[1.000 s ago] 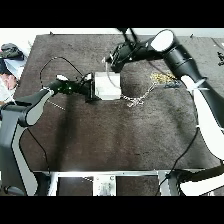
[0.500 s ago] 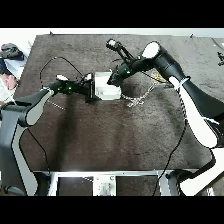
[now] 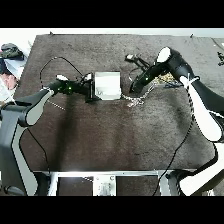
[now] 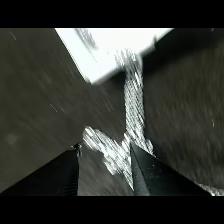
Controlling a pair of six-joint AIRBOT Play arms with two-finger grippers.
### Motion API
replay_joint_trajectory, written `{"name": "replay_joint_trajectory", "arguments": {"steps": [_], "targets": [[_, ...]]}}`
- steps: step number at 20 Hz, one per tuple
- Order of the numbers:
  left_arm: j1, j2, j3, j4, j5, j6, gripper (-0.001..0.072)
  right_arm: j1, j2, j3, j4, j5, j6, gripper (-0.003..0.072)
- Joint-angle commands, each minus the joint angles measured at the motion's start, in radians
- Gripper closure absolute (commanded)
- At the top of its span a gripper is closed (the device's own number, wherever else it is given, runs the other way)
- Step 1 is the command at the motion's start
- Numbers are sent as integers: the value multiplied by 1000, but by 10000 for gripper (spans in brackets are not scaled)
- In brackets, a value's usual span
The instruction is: Fold the box and place the chain.
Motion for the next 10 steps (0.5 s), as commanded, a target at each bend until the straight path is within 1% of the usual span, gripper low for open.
{"name": "replay_joint_trajectory", "arguments": {"steps": [1, 4, 10], "targets": [[0, 0, 1, 0, 0, 0, 238, -4, 0, -99, -86, -95, -23, 331], [0, 0, 1, 0, 0, 0, 238, -4, -1, -133, -86, -178, -37, 332], [0, 0, 1, 0, 0, 0, 238, 4, -39, -133, -81, -199, -57, 333]]}}
